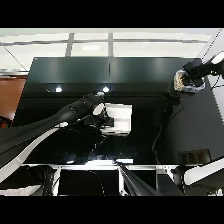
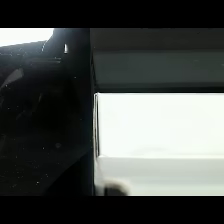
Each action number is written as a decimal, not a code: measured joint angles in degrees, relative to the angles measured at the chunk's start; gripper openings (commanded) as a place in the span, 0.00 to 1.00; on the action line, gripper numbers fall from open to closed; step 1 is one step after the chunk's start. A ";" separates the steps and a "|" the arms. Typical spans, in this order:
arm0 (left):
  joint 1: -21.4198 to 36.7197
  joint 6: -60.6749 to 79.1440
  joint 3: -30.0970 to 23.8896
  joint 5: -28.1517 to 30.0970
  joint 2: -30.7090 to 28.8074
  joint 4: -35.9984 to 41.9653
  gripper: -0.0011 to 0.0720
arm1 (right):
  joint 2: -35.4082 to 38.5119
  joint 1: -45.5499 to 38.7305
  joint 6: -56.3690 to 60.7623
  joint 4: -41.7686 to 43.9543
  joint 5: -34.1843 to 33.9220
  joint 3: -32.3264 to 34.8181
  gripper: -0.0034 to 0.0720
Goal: Fold the box and place the chain.
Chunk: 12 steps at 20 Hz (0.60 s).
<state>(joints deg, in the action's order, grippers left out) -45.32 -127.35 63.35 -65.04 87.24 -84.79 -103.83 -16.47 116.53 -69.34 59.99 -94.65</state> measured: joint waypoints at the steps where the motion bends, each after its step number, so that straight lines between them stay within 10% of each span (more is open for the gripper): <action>1: 0.00 -0.02 0.00 0.00 0.00 -0.02 0.05 | 0.90 -0.13 -1.95 -0.07 0.85 -1.22 0.06; 12: 0.00 -0.02 0.00 0.00 0.00 0.00 0.05 | 23.23 -0.76 -16.55 0.98 2.27 -8.50 0.06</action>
